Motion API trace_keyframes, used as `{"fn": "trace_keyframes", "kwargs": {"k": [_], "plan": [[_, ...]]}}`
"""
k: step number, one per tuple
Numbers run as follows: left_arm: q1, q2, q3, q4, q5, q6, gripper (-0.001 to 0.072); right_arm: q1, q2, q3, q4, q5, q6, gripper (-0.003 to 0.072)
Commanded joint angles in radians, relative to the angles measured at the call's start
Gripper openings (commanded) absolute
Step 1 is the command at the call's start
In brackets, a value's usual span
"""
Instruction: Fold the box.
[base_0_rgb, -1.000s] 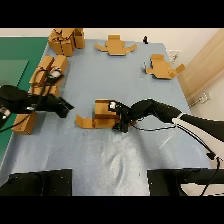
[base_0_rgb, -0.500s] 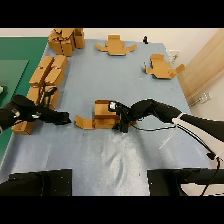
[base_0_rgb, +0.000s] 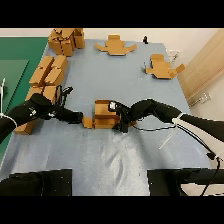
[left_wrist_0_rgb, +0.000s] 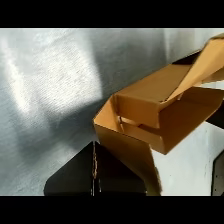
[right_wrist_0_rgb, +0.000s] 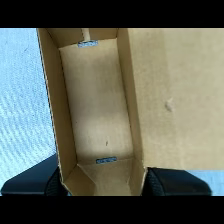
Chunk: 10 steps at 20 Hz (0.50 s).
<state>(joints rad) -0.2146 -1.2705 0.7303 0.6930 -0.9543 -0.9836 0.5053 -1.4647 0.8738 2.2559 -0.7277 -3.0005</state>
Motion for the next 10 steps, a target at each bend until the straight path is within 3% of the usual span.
{"fn": "trace_keyframes", "kwargs": {"k": [1, 7, 9, 10], "plan": [[-0.016, -0.004, 0.019, -0.045, -0.001, 0.034, 0.0019, 0.001, 0.0, 0.0, 0.0, 0.001, 0.0, 0.0345], [-0.015, -0.023, 0.019, -0.273, -0.098, 0.243, 0.0024, 0.001, 0.0, 0.0, 0.0, 0.0, 0.0, 0.0345], [-0.015, -0.042, 0.019, -0.319, -0.135, 0.264, 0.0364, 0.001, 0.0, 0.0, 0.0, 0.0, 0.0, 0.0345], [-0.016, -0.056, 0.019, -0.318, -0.15, 0.264, 0.036, 0.001, 0.0, 0.0, 0.0, 0.0, 0.0, 0.0344]]}}
